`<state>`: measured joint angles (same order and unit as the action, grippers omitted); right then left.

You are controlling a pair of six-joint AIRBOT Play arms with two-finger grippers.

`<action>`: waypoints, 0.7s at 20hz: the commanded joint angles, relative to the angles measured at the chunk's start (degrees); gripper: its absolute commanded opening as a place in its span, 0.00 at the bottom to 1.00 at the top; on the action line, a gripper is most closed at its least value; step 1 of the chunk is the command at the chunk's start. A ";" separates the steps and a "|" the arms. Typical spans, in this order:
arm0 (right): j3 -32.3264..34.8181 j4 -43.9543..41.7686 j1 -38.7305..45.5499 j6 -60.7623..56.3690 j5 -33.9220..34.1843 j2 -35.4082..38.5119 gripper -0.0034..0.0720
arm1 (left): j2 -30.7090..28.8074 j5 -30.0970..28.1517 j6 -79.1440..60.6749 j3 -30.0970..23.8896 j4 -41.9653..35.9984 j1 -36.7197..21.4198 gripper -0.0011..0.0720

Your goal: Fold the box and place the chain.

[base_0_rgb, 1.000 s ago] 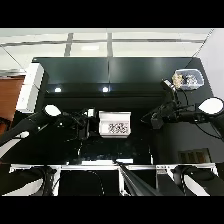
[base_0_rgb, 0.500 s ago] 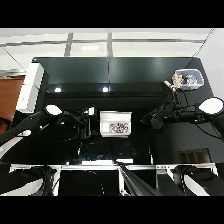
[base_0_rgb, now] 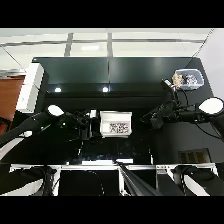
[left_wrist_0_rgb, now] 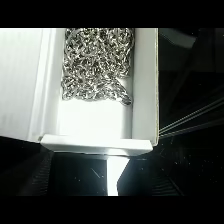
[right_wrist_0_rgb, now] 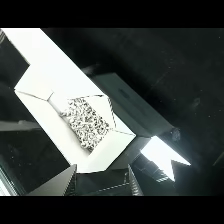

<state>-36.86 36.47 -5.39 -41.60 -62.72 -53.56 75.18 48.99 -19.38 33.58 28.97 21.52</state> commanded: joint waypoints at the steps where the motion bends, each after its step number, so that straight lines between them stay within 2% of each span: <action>1: 0.02 0.00 0.00 0.00 0.20 -0.04 0.55 | 0.04 -0.70 -0.11 0.04 0.13 0.52 0.99; 14: 0.02 -0.04 0.00 0.00 0.94 -0.04 0.55 | 0.13 -3.08 -0.17 0.17 -1.11 1.81 0.99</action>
<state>-36.86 36.47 -5.39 -41.60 -61.82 -53.56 75.29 46.39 -19.53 33.71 28.32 23.29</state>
